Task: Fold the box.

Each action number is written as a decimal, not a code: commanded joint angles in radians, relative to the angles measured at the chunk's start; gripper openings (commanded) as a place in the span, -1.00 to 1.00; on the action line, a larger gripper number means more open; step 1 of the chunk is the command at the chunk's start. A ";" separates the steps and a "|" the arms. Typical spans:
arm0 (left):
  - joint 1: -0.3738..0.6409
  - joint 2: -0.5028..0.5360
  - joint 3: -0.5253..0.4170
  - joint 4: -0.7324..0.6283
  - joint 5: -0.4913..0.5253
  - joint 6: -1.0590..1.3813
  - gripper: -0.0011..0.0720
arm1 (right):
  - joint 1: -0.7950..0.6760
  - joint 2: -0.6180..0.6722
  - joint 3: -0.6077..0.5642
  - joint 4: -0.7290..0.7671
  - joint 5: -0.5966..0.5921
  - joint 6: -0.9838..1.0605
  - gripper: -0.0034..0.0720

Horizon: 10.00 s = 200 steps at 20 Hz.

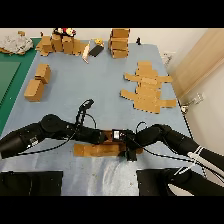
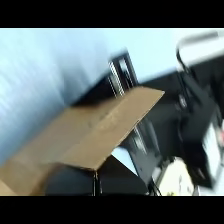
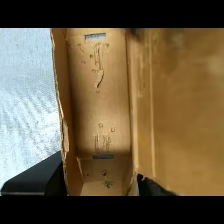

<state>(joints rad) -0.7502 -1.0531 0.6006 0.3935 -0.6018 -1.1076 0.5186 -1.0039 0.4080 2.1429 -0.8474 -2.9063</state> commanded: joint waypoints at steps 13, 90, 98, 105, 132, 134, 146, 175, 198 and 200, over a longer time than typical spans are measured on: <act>0.082 -0.200 0.048 0.042 0.097 0.044 -0.95 | 0.000 0.000 0.000 0.001 0.000 0.000 0.41; -0.117 0.074 -0.182 0.185 0.175 1.067 -0.94 | 0.000 0.000 0.000 0.000 0.000 0.000 0.41; -0.119 0.068 -0.182 0.166 0.217 1.067 -0.94 | 0.000 0.000 0.000 0.000 0.000 0.000 0.41; -0.135 0.067 -0.182 0.140 0.219 1.067 0.29 | 0.000 0.000 0.000 0.000 0.000 0.000 0.41; 0.370 0.460 -0.468 0.210 -0.118 -0.257 -0.94 | 0.000 0.000 0.000 0.000 0.000 0.000 0.41; 0.370 0.388 -0.468 0.103 -0.092 -0.142 -0.94 | 0.000 0.000 0.000 0.000 0.000 0.000 0.41; 0.370 0.143 -0.467 -0.310 -0.167 0.330 -0.95 | 0.000 0.000 0.000 0.000 0.000 0.000 0.41; 0.286 0.145 -0.393 0.001 -0.076 0.018 -0.95 | 0.000 0.000 0.000 0.000 0.000 0.000 0.41; 0.247 0.182 -0.320 -0.044 -0.113 0.045 -0.20 | 0.000 0.000 0.000 0.000 0.000 0.000 0.41; 0.247 0.182 -0.320 -0.056 -0.115 0.046 -0.20 | 0.000 0.000 0.000 0.000 0.000 0.000 0.41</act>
<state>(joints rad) -0.5026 -0.8719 0.2779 0.3466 -0.7116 -1.0626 0.5182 -1.0039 0.4080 2.1422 -0.8471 -2.9063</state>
